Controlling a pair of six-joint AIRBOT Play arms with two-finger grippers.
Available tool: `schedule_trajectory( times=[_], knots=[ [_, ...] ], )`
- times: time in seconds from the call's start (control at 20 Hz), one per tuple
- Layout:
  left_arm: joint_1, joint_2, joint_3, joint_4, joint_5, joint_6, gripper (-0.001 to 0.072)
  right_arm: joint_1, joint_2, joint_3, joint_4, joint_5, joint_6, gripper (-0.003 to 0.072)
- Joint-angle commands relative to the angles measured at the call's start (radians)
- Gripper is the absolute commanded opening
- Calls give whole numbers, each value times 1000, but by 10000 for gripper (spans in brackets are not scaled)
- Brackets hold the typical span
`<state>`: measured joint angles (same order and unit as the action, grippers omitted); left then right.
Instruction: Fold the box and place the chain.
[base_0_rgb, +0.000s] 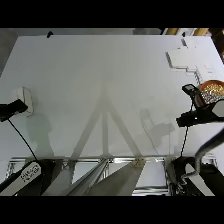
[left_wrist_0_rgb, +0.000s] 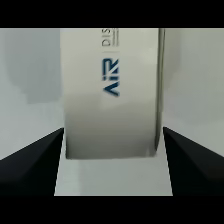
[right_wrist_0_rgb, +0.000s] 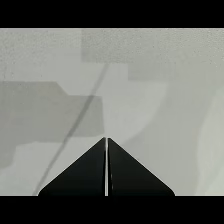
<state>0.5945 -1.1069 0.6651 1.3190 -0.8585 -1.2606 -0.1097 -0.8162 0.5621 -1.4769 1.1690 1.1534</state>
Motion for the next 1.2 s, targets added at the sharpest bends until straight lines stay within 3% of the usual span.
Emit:
schedule_trajectory(
  times=[0.0, 0.3, 0.65, 1.15],
  knots=[
    [3, -11, 1, 6, -52, -1, 695, 0, -1, 0, 0, 0, 0, 16],
    [-27, 140, 1, -2, -31, -1, 691, 0, -1, 0, 0, -2, 0, 16],
    [-315, 367, 1, -11, -67, -33, 690, 0, -1, 0, 0, -2, 0, 16],
    [-353, 307, 1, -99, -71, -68, 690, 0, -1, 0, 0, -2, 0, 16]
  ],
)
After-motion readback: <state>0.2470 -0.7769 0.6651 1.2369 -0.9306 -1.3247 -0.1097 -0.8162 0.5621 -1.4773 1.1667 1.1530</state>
